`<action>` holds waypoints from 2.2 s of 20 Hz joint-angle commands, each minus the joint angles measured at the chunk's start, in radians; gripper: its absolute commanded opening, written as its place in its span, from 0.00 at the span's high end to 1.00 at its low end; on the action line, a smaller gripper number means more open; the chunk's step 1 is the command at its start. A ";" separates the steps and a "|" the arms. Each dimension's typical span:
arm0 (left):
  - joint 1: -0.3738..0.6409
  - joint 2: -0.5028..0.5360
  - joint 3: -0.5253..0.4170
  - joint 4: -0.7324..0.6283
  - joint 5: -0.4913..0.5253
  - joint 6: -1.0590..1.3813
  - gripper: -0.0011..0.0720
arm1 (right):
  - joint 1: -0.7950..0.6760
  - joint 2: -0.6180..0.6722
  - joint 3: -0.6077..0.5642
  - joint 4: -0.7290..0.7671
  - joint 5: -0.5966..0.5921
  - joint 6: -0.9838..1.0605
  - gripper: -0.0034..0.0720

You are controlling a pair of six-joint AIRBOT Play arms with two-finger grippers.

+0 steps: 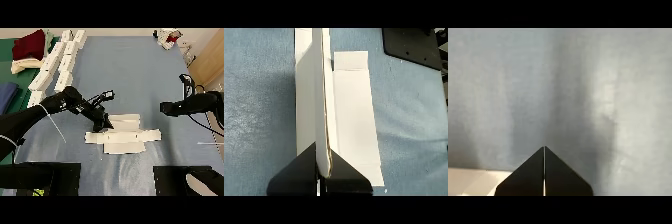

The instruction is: Fold the box.

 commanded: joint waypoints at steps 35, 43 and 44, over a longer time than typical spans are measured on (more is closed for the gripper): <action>0.001 0.000 0.001 -0.002 0.004 0.000 0.97 | 0.988 0.085 -0.143 -0.590 0.034 0.098 0.00; 0.001 0.000 0.001 -0.002 0.004 0.000 0.97 | 0.717 0.087 -0.149 -0.296 0.072 -0.422 0.00; 0.001 0.000 0.002 -0.002 0.004 0.000 0.97 | 0.660 0.087 -0.153 -0.207 0.096 -0.566 0.00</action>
